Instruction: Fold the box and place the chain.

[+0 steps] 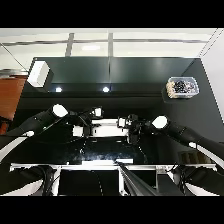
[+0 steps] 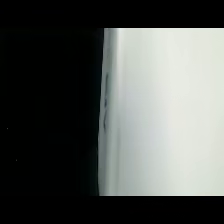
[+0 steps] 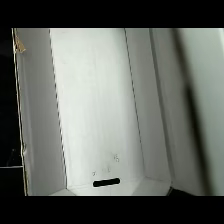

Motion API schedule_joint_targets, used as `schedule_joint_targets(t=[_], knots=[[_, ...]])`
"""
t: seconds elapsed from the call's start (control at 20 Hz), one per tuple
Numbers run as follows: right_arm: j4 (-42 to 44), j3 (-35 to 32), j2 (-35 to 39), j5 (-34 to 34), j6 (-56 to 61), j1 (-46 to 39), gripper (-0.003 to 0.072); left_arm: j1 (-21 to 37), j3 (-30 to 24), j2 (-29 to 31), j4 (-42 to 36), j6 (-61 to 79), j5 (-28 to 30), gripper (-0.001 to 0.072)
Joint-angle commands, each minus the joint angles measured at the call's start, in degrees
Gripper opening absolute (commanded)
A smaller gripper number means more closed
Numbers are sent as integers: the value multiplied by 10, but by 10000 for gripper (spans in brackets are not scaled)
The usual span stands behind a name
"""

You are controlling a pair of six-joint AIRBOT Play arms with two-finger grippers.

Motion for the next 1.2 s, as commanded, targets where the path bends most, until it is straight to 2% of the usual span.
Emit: schedule_joint_targets(t=[0.0, 0.15, 0.2, 0.25, 0.8, 0.9, 0.95, 1.15], knots=[[-9, 0, 0, 4, 12, 0, 692, 0, 1, 0, 0, 1, 0, 34], [-9, 0, 0, 3, 15, 0, 674, 0, 1, 0, 0, 1, 0, 35], [-9, 0, 0, 3, 15, 0, 552, 0, 1, 0, 0, 0, 0, 34], [-9, 0, 0, 3, 15, 0, 530, 0, 1, 0, 0, 1, 0, 34], [-9, 0, 0, 3, 15, 0, 533, 0, 1, 0, 0, 1, 1, 39], [-9, 0, 0, 3, 15, 0, 533, 0, 2, 0, 0, 1, 1, 161], [-9, 0, 0, 3, 15, 0, 533, 0, 4, 0, 0, 0, 0, 186], [-10, 0, 0, 3, 15, 0, 533, 0, 9, 6, 0, 0, 0, 196]])
